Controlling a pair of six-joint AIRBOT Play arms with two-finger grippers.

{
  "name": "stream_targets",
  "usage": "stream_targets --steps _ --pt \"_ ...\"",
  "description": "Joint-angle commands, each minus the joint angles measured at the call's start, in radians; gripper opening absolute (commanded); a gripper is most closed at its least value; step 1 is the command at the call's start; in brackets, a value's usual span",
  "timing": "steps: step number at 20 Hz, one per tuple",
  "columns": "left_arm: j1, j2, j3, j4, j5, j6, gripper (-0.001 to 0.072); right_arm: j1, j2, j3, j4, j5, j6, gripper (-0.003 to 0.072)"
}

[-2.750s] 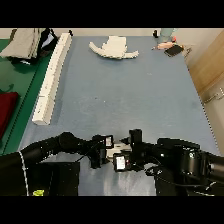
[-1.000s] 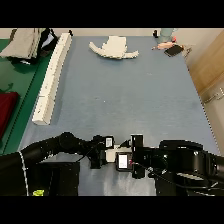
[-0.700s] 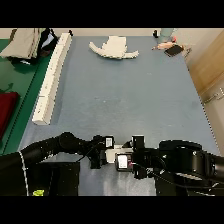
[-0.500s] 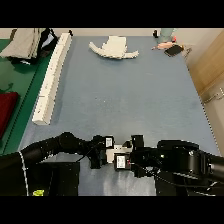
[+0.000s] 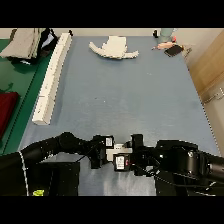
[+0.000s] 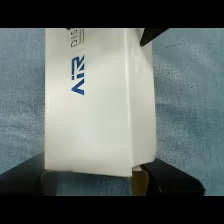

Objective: Fold the box.

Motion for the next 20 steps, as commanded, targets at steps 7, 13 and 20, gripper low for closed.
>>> stream_targets --steps 7,13,20 --pt "0.000 0.000 0.000 0.000 -0.002 0.002 0.0407 0.000 0.002 0.009 -0.044 -0.019 0.000 0.0322" --pt "0.000 0.000 0.000 0.000 -0.001 0.002 0.0407 -0.002 -0.014 0.012 -0.055 -0.019 0.000 0.0321" --pt "0.000 0.000 0.000 0.000 -0.002 0.002 0.0407 -0.001 -0.047 0.012 -0.018 -0.019 0.000 0.0228"
